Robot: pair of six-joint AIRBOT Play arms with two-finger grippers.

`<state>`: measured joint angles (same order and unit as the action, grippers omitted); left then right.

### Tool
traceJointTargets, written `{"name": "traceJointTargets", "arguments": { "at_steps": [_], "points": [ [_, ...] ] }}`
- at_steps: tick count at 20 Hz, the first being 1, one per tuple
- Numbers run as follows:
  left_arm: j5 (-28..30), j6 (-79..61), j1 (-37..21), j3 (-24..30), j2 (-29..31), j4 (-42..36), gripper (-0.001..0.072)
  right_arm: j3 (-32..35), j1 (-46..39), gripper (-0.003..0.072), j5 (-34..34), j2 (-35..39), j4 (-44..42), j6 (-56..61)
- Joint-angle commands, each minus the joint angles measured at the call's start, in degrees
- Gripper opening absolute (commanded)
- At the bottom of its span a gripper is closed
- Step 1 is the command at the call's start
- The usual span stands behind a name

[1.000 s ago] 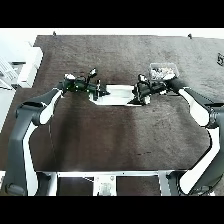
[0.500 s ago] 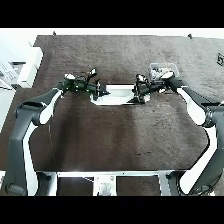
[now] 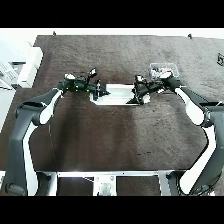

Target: Fold the box and place the chain.

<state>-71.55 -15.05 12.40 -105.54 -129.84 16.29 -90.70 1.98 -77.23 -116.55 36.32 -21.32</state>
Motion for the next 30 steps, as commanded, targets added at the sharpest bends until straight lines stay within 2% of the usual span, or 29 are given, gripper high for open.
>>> {"name": "traceJointTargets", "arguments": {
  "at_steps": [1,30],
  "points": [
    [0.04,0.0,0.02,0.0,-0.02,0.0,0.0021,0.04,0.02,0.0601,-0.33,-0.83,0.63,0.2],
    [0.2,-0.02,0.02,0.0,-0.02,0.0,0.0021,1.25,-1.07,0.06,1.77,-1.49,-3.54,-4.15]
  ]
}}
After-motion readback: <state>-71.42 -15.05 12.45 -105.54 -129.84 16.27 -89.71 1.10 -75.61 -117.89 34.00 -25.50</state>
